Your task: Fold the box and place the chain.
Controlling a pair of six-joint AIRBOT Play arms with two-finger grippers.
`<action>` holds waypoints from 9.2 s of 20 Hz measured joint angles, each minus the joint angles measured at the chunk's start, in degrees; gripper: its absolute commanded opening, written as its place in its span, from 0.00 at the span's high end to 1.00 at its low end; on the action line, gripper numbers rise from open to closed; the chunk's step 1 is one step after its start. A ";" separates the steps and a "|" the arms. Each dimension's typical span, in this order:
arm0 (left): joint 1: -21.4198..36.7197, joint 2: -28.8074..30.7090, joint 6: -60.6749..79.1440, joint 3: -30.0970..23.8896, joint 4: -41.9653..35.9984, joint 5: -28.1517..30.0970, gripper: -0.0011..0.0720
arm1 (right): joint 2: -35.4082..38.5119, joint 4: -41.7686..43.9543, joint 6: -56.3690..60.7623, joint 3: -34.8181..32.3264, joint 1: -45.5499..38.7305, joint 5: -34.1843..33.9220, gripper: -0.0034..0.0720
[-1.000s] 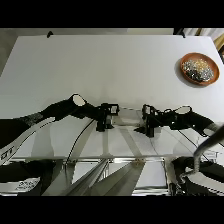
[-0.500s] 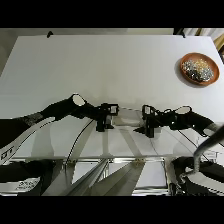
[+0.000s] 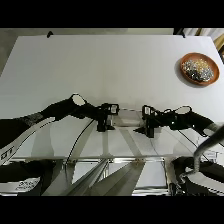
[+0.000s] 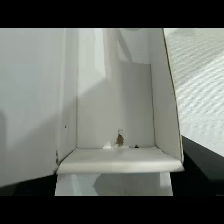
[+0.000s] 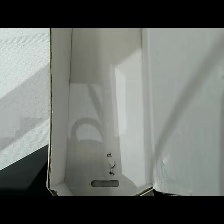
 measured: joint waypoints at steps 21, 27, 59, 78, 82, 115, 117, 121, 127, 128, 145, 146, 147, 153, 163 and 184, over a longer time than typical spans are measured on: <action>0.04 -1.01 -0.24 0.04 -0.48 0.02 0.61 | 0.00 0.04 0.15 0.00 -0.02 -0.07 0.53; 0.04 -1.03 -0.26 0.04 -0.46 0.07 0.61 | 0.00 0.04 0.13 0.00 -0.02 -0.07 0.53; 0.00 -1.09 -0.28 0.04 -0.44 0.09 0.61 | 37.13 -18.49 49.68 0.07 0.81 1.53 0.94; 0.00 -1.09 -0.44 0.04 -0.50 0.15 0.61 | 13.18 2.32 75.69 0.09 13.73 -31.74 0.94; 0.00 -1.09 -0.42 0.04 -0.50 0.17 0.61 | 11.96 2.23 78.36 0.11 13.73 -31.91 0.94; 0.00 -1.09 -0.26 0.07 -0.44 0.07 0.61 | 26.08 -50.38 52.98 -0.07 13.70 -2.89 0.53; 0.00 -1.09 -0.28 0.07 -0.44 0.07 0.61 | 24.50 -47.23 50.71 -0.07 13.70 -5.70 0.54; 0.00 -1.09 -0.28 0.07 -0.44 0.07 0.61 | 22.99 -43.15 46.25 -0.07 13.70 -8.26 0.64; 0.00 -1.09 -0.28 0.07 -0.46 0.04 0.61 | 22.21 -39.26 42.62 -0.07 13.73 -11.26 0.64; 0.00 -1.09 -0.28 0.04 -0.46 0.07 0.61 | 22.16 -38.62 42.42 -0.07 13.75 -11.58 0.64; 0.02 -1.03 -0.42 0.04 -0.48 0.02 0.61 | 21.81 -32.46 37.22 -0.07 16.35 -14.95 0.72; 0.02 -1.03 -0.39 0.04 -0.48 0.02 0.61 | 21.75 -32.35 37.20 -0.09 16.35 -15.08 0.72; 0.02 -1.03 -0.39 0.04 -0.48 0.02 0.61 | 21.68 -32.26 37.18 -0.09 16.33 -15.21 0.72; 0.02 -1.03 -0.33 0.04 -0.48 0.04 0.61 | 21.53 -31.58 37.11 -0.09 16.35 -15.54 0.54; 0.02 -1.03 -0.26 0.04 -0.46 0.07 0.61 | 21.53 -30.84 37.07 -0.11 16.35 -15.91 0.83; 0.02 -1.03 -0.26 0.04 -0.44 0.07 0.61 | 36.33 -49.09 108.61 -0.07 -6.29 3.04 0.94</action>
